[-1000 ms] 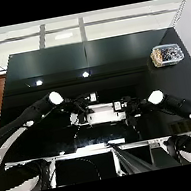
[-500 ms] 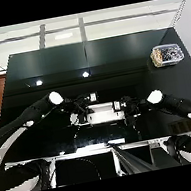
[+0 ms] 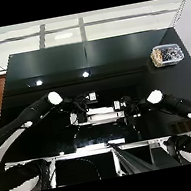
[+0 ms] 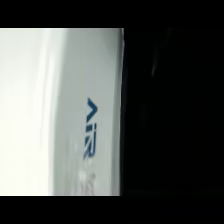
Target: Fold the box and place the chain.
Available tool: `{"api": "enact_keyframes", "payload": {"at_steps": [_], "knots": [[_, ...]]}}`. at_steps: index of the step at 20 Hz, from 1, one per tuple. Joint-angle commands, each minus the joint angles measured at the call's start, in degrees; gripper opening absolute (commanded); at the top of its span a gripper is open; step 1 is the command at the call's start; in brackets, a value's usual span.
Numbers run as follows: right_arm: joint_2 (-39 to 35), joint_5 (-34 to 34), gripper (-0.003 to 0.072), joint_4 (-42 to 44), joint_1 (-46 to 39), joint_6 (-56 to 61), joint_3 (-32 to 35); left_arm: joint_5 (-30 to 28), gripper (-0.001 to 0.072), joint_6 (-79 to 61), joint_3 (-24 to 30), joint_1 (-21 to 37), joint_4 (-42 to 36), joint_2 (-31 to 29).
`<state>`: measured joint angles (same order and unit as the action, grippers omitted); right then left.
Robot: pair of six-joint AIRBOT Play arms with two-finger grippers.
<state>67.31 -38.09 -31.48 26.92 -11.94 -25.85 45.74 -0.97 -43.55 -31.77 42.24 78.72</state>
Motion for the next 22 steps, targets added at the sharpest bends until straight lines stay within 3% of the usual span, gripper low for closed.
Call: {"api": "enact_keyframes", "payload": {"at_steps": [1, 6, 7, 8, 9, 12, 14, 19, 20, 22], "knots": [[0.02, -0.28, 0.0436, -0.31, 0.00, -0.15, -0.02, 3.78, 0.0428, 6.91, -0.02, 0.13, 2.47, -4.31], [0.02, -0.74, 0.0435, -0.48, 0.00, -0.57, -0.02, 11.52, 0.0417, 29.40, -0.02, 0.15, 19.19, -14.27], [0.02, -0.74, 0.0432, -0.48, 0.00, -0.57, -0.02, 13.31, 0.0357, 34.36, -0.02, 0.15, 22.36, -15.82], [0.02, -0.74, 0.0343, -0.50, 0.00, -0.57, -0.02, 15.39, 0.0216, 37.38, 0.00, 0.15, 24.28, -16.81], [0.02, -0.74, 0.0306, -0.48, 0.00, -0.57, -0.02, 18.14, 0.0043, 37.81, 0.11, 0.07, 24.52, -17.27], [0.04, -0.74, 0.0306, -0.46, 0.00, -0.57, -0.02, 22.73, 0.0030, 37.57, 0.15, -2.16, 20.17, -17.20], [0.02, -0.72, 0.0306, -0.46, 0.00, -0.57, -0.02, 18.08, 0.0030, 37.40, 0.24, -4.04, 11.30, -17.07], [0.02, -0.70, 0.0306, -0.46, 0.00, -0.57, -0.02, -14.73, 0.0032, 37.42, 3.96, -3.02, -4.35, -16.61], [0.02, -0.68, 0.0306, -0.46, 0.00, -0.55, -0.02, -18.91, 0.0032, 37.40, 4.68, -2.60, -5.01, -15.67], [0.02, -0.68, 0.0306, -0.46, 0.00, -0.57, -0.02, -20.20, 0.0032, 37.33, 4.61, -2.10, -3.50, -12.33]]}}
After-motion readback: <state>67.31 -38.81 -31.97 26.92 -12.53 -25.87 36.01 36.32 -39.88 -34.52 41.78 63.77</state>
